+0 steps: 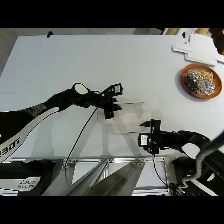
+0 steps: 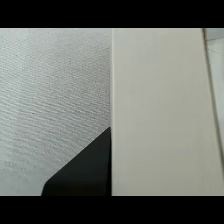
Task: Fold the box and place the chain.
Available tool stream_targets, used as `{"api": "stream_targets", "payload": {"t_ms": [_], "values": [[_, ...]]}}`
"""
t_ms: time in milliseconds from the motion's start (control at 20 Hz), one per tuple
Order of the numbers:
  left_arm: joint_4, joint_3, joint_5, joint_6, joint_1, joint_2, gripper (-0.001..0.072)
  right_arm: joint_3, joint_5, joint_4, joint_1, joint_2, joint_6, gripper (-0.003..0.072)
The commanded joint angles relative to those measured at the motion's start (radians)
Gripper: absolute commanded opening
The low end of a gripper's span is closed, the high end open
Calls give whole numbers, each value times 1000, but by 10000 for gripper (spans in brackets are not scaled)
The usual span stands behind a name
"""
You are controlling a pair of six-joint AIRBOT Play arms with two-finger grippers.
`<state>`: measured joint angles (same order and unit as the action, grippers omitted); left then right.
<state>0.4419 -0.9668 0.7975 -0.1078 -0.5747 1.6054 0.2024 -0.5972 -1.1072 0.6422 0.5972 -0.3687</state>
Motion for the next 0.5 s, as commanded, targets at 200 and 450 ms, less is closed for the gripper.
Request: {"api": "stream_targets", "payload": {"t_ms": [200,450], "values": [[0,1,0,0,0,-1,8,5,56,-37,-76,58,11,674],[0,1,0,0,0,-1,8,105,-19,-7,-111,150,11,669]]}}
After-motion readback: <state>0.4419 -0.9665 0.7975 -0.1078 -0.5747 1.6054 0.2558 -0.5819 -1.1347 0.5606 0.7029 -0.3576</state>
